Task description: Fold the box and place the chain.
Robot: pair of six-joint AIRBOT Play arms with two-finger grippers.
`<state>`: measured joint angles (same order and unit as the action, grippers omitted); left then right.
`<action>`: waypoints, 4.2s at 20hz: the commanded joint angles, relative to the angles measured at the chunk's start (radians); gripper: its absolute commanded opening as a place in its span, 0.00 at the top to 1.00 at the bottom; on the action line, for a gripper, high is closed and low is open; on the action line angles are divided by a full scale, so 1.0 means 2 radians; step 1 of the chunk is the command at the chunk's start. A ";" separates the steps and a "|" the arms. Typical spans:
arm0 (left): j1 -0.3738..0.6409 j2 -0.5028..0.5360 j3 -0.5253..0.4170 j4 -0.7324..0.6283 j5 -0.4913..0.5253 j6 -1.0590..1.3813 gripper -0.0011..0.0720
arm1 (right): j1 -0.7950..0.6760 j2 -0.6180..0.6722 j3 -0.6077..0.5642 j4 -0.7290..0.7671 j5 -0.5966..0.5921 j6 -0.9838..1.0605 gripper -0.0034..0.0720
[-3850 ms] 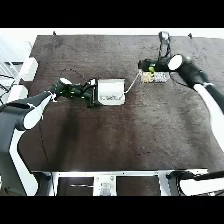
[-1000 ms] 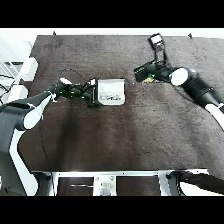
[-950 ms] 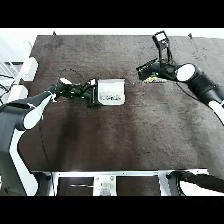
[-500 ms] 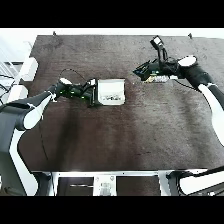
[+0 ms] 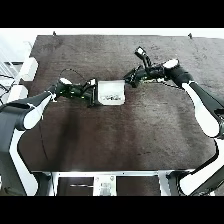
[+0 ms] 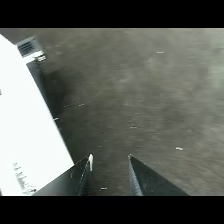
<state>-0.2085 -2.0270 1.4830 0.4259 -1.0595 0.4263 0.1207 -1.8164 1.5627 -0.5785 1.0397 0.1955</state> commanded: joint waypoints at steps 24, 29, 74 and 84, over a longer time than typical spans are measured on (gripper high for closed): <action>0.000 0.000 0.000 0.000 0.000 0.000 0.50 | 0.082 -0.010 0.016 -0.071 0.070 -0.020 0.45; 0.000 0.000 0.000 0.000 0.000 0.000 0.50 | 0.088 -0.014 0.016 -0.084 0.067 -0.020 0.45; 0.000 0.000 0.000 0.000 0.000 0.000 0.50 | 0.070 -0.014 0.002 -0.037 0.074 -0.022 0.32; 0.000 0.000 0.000 0.000 0.000 0.000 0.50 | 0.051 -0.041 0.002 0.026 0.090 0.001 0.95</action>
<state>-0.2096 -2.0274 1.4830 0.4263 -1.0615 0.4271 0.2272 -1.8713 1.5677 -0.5312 1.2179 0.1509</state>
